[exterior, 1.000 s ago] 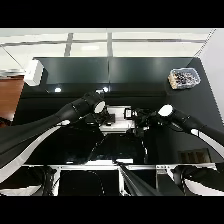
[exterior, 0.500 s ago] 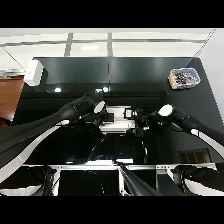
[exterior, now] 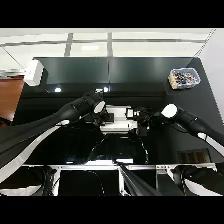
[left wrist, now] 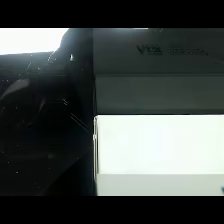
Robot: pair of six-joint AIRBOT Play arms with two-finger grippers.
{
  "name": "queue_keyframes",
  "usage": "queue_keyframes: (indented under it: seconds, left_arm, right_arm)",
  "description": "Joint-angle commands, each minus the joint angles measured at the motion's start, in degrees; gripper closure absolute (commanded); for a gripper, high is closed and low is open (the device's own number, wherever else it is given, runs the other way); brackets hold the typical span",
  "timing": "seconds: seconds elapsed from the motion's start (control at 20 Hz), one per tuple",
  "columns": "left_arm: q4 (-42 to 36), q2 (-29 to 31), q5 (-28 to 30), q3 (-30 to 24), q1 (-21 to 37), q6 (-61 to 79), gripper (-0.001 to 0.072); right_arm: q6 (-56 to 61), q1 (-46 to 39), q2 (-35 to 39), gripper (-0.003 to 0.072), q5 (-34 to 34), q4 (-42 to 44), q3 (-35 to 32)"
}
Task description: Fold the box and place the chain.
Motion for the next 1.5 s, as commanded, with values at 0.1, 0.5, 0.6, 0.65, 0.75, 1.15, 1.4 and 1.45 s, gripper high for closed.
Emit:
queue_keyframes:
  seconds: [0.1,0.5,0.6,0.65,0.75,1.15,1.4,1.45]
  left_arm:
    - [-0.07,-0.04,0.20,0.04,0.04,0.04,0.0683]
    - [-0.22,-0.04,0.13,0.04,0.04,0.09,0.0683]
    - [-0.22,-0.04,0.13,0.04,0.04,0.09,0.0683]
    - [-0.22,-0.04,0.13,0.04,0.04,0.09,0.0683]
    - [-0.22,-0.04,0.11,0.04,0.04,0.09,0.0683]
    - [-1.22,-0.04,0.85,0.04,0.04,0.11,0.0682]
    - [-1.31,-0.04,0.83,0.04,0.04,0.48,0.0682]
    - [-1.31,-0.04,0.85,0.04,0.02,0.46,0.0683]
  right_arm:
    - [3.08,-0.48,3.28,0.0031,0.46,-6.47,0.02]
    - [1.66,0.66,2.14,0.0285,1.33,-4.74,0.02]
    - [3.45,0.63,2.08,0.0504,0.81,-0.20,0.02]
    - [3.54,0.66,1.99,0.0505,0.83,2.08,0.02]
    - [3.56,0.66,1.42,0.0505,1.16,6.19,0.02]
    - [3.52,4.39,-4.13,0.0506,-4.35,11.06,0.00]
    - [3.76,3.67,-3.91,0.0479,-4.02,10.88,0.02]
    - [3.78,3.69,-3.91,0.0289,-3.85,11.37,0.02]
